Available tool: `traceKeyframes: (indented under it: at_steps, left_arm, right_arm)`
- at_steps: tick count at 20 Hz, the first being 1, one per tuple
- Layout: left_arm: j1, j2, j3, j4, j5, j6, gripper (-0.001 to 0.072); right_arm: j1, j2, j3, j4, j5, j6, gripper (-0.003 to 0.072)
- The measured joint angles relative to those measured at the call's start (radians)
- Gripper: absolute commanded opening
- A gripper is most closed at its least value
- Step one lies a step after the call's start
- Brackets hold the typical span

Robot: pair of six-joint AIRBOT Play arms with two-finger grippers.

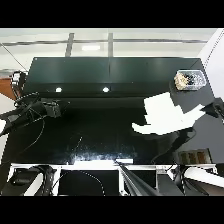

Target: Fold the box and place the chain.

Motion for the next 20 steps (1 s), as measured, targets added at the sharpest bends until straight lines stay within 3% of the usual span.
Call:
traceKeyframes:
  at_steps: [5,12,15,20]
  left_arm:
    - [0.0,0.0,0.0,-0.025,-0.013,-0.026,0.07]
    - [-0.019,-0.028,-0.01,-0.084,-0.111,-0.066,0.07]
    - [-0.056,-0.076,-0.03,-0.11,-0.129,-0.093,0.0701]
    - [-0.118,-0.242,-0.047,-0.16,-0.136,-0.156,0.07]
  right_arm:
    - [0.218,0.274,-0.225,0.186,0.166,0.005,0.0026]
    - [0.609,0.823,-0.688,0.276,0.57,0.187,0.0026]
    - [0.767,0.923,-0.785,0.282,0.657,0.254,0.0025]
    - [0.932,0.97,-0.835,0.277,0.763,0.328,0.0025]
